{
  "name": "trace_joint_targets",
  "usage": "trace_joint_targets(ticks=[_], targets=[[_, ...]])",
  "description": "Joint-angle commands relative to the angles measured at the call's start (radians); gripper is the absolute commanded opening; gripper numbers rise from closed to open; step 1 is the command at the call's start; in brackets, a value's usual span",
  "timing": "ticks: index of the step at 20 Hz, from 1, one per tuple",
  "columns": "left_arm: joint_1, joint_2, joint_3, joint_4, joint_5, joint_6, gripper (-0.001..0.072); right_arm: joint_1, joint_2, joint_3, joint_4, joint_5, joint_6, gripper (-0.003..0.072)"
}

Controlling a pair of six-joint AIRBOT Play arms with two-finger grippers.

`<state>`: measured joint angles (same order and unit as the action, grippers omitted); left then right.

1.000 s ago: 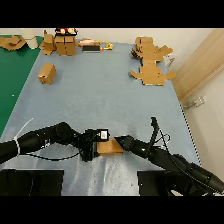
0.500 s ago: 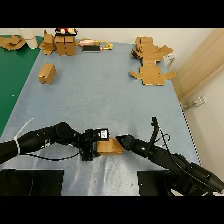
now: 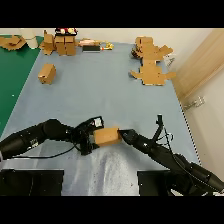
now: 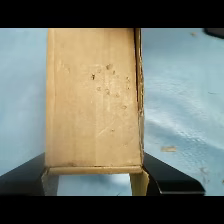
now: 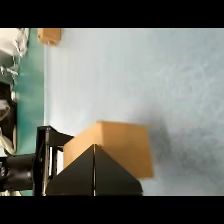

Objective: Fold the box.

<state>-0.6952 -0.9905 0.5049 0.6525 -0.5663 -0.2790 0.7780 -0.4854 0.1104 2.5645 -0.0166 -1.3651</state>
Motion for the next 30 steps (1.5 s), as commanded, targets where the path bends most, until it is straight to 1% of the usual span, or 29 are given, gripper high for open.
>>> trace_joint_targets(ticks=[1, 2, 3, 5, 7, 9, 11, 12, 13, 15, 18, 21, 24, 26, 28, 30], targets=[[0.135, 0.101, 0.001, 0.323, -0.011, -0.418, 0.0345, -0.006, 0.002, 0.001, -0.002, 0.161, 0.005, 0.0002], [0.202, 0.122, 0.001, 0.453, -0.039, -0.543, 0.0345, -0.021, 0.007, 0.001, -0.003, 0.188, 0.003, 0.0002], [0.267, 0.139, 0.001, 0.549, -0.069, -0.619, 0.0345, -0.045, 0.014, 0.001, -0.004, 0.194, 0.003, 0.0003], [0.393, 0.161, 0.001, 0.652, -0.101, -0.654, 0.0345, -0.106, 0.031, 0.001, -0.011, 0.203, -0.019, 0.0002], [0.51, 0.161, 0.001, 0.702, -0.093, -0.655, 0.0345, -0.166, 0.051, 0.001, -0.011, 0.201, -0.024, 0.0002], [0.621, 0.141, 0.002, 0.702, -0.04, -0.658, 0.0345, -0.196, 0.059, 0.001, -0.021, 0.189, -0.024, 0.0003], [0.705, 0.086, 0.033, 0.701, -0.007, -0.658, 0.0345, -0.199, 0.056, 0.0, -0.038, 0.169, -0.024, 0.0003], [0.734, 0.039, 0.067, 0.7, -0.006, -0.658, 0.0345, -0.199, 0.055, 0.0, -0.038, 0.154, -0.024, 0.0003], [0.75, -0.021, 0.114, 0.699, -0.009, -0.658, 0.0345, -0.199, 0.052, 0.0, -0.041, 0.146, -0.024, 0.0002], [0.75, -0.145, 0.227, 0.689, -0.013, -0.692, 0.0344, -0.199, 0.048, 0.001, -0.048, 0.143, -0.024, 0.0003], [0.732, -0.335, 0.447, 0.685, -0.021, -0.801, 0.0345, -0.199, 0.048, 0.001, -0.048, 0.143, -0.024, 0.0003], [0.732, -0.492, 0.661, 0.684, -0.054, -0.892, 0.0344, -0.198, 0.048, 0.001, -0.048, 0.139, -0.023, 0.0003], [0.732, -0.625, 0.818, 0.641, -0.095, -0.901, 0.0344, -0.198, 0.048, 0.005, -0.048, 0.139, -0.023, 0.0003], [0.732, -0.706, 0.886, 0.603, -0.119, -0.901, 0.0345, -0.198, 0.048, 0.011, -0.047, 0.138, -0.023, 0.0003], [0.732, -0.771, 0.923, 0.577, -0.125, -0.901, 0.0345, -0.198, 0.048, 0.022, -0.048, 0.138, -0.023, 0.0003], [0.732, -0.811, 0.948, 0.575, -0.119, -0.901, 0.0344, -0.198, 0.048, 0.037, -0.048, 0.136, -0.023, 0.0003]])
